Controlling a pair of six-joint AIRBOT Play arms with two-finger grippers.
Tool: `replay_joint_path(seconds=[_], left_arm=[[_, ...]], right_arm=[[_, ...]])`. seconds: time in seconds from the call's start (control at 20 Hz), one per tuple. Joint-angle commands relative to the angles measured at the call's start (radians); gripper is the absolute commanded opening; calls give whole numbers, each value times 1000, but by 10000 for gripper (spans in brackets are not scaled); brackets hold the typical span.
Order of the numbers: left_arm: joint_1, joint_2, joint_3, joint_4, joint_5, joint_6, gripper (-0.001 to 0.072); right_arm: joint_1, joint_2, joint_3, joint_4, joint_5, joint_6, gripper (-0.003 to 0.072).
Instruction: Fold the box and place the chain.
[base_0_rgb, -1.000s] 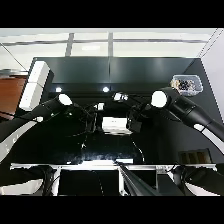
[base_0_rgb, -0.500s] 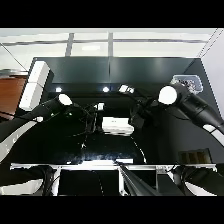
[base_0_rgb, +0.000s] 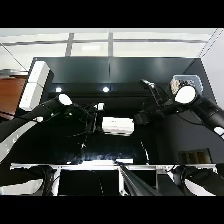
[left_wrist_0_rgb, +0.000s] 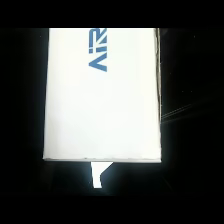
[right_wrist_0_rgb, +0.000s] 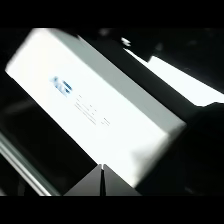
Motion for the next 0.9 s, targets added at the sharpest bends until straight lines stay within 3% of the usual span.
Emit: replay_joint_path(seconds=[0.0, 0.85], left_arm=[[0, 0, 0, 0, 0, 0, 402], [0, 0, 0, 0, 0, 0, 402]], right_arm=[[20, -13, -87, 263, -145, 33, 20], [127, -105, -89, 234, -146, 34, 19]])
